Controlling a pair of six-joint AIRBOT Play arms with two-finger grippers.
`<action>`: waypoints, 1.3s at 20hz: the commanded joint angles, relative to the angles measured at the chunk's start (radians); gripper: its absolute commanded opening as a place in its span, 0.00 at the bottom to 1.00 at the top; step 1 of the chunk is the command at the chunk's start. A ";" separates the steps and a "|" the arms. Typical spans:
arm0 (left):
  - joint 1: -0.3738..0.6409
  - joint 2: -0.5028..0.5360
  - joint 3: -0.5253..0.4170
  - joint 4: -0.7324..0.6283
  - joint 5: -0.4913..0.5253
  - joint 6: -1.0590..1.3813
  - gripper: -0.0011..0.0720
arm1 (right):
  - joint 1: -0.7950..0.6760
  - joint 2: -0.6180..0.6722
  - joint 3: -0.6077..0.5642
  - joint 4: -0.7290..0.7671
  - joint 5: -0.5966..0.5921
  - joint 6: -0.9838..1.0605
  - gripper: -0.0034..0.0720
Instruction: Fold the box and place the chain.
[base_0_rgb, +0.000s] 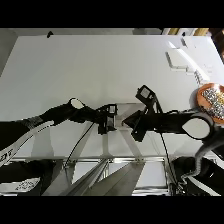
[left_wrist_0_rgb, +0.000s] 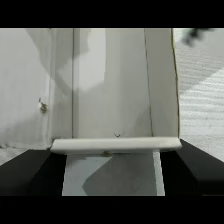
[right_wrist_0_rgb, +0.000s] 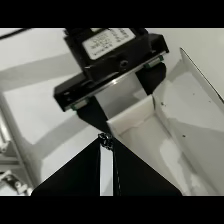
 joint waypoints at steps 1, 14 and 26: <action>0.000 0.000 0.001 0.000 0.000 0.000 0.41 | 0.015 -0.111 0.001 -0.064 -0.049 -0.004 0.09; 0.000 0.000 0.001 0.000 0.000 0.000 0.41 | -0.352 -0.003 0.025 -0.327 0.442 -0.554 0.40; 0.000 0.000 0.001 0.000 0.000 0.000 0.41 | -0.365 -0.186 -0.122 -0.176 0.253 -0.877 0.40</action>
